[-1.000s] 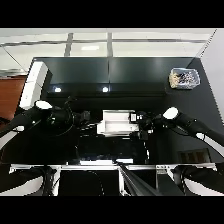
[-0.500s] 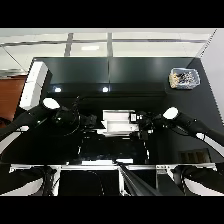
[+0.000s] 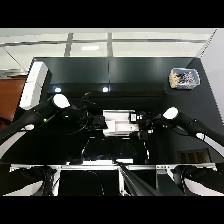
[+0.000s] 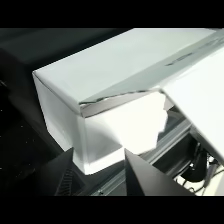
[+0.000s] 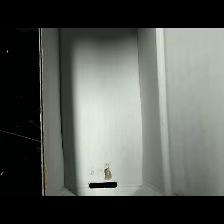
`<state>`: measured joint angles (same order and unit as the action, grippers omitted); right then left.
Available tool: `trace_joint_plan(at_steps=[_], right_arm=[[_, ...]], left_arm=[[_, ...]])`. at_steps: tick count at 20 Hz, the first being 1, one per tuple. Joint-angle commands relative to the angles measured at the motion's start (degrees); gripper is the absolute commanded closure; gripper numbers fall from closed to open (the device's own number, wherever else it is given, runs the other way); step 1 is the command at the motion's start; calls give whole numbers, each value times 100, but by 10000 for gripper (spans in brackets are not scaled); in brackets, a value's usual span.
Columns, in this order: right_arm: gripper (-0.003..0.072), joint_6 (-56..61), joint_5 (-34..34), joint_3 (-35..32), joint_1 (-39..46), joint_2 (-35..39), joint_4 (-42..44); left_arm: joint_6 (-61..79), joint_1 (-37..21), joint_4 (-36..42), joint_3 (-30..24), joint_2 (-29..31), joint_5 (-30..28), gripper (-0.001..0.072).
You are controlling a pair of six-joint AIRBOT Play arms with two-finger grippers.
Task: Fold the box and place the chain.
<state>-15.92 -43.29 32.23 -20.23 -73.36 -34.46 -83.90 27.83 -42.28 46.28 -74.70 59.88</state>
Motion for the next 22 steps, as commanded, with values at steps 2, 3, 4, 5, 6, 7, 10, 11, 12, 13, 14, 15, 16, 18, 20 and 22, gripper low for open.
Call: trace_joint_plan(at_steps=[2,3,4,5,6,7,10,11,12,13,14,15,16,18,20,22], right_arm=[[458,2,0,2,-2,-2,2],[458,2,0,2,0,-2,2],[458,2,0,2,0,-2,2],[458,2,0,2,0,-2,2],[458,2,0,2,0,-2,2],[458,2,2,2,0,-2,2],[458,2,2,2,0,-2,2],[458,2,0,2,0,-2,2],[458,2,0,2,0,-2,2],[458,2,0,2,0,-2,2],[458,2,2,2,-2,-2,2],[458,2,2,2,0,-2,2],[458,2,0,2,0,-2,2],[457,2,0,2,0,-2,2],[458,2,0,2,0,-2,2],[458,2,0,2,0,-2,2]], left_arm=[[-581,317,-229,92,0,-546,344],[-649,341,-247,92,0,-603,344],[-664,345,-247,92,0,-619,344],[-691,345,-247,92,0,-616,344],[-745,345,-249,92,0,-619,344],[-789,345,-251,92,-2,-623,344],[-817,345,-315,92,-13,-634,344],[-940,345,-407,92,-13,-632,344],[-1093,345,-525,92,-13,-634,344],[-1143,345,-599,92,-15,-634,345],[-1226,348,-675,92,-20,-634,344],[-1239,358,-697,92,-31,-636,345],[-1239,365,-699,92,-44,-662,344],[-1239,417,-697,92,-66,-769,345],[-1239,433,-697,92,-76,-831,344],[-1259,426,-706,92,-76,-879,344]])
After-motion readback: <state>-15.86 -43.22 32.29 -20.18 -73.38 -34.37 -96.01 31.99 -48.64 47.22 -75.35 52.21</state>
